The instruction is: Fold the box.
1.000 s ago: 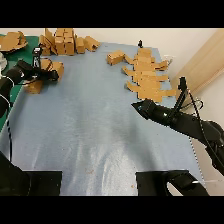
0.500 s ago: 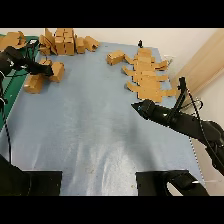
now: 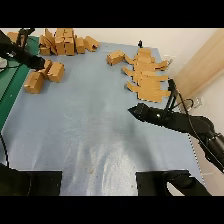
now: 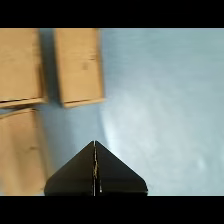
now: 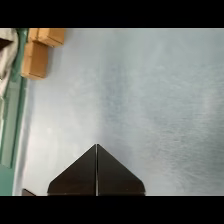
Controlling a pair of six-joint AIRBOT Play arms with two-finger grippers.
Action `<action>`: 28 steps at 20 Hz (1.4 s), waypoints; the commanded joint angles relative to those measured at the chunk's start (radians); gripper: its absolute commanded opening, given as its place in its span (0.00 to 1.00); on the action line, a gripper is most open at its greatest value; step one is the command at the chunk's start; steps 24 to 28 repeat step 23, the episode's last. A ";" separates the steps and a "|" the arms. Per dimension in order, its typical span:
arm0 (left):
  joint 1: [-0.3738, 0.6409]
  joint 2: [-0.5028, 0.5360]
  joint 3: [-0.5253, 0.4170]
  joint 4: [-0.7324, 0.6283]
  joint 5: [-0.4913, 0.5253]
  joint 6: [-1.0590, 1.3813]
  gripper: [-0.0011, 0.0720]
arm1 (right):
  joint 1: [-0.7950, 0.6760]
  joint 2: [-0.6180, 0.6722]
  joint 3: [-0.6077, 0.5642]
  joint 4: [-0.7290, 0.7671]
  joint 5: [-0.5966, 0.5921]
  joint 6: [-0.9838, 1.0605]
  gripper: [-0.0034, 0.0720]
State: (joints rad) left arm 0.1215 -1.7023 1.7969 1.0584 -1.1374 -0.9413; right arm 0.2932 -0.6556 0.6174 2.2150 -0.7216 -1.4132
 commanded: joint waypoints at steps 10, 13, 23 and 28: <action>-0.515 0.148 -0.323 -0.183 -0.107 -0.021 0.03 | 0.079 -0.531 0.397 0.008 -0.184 -0.343 0.05; -0.575 0.148 -0.358 -0.182 -0.046 -0.042 0.03 | 0.115 -0.561 0.400 0.008 -0.175 -0.342 0.05; -0.581 0.148 -0.358 -0.186 -0.075 -0.050 0.03 | 0.118 -0.561 0.401 -0.011 -0.196 -0.341 0.05; -0.581 0.148 -0.358 -0.186 -0.075 -0.050 0.03 | 0.118 -0.561 0.401 -0.011 -0.196 -0.341 0.05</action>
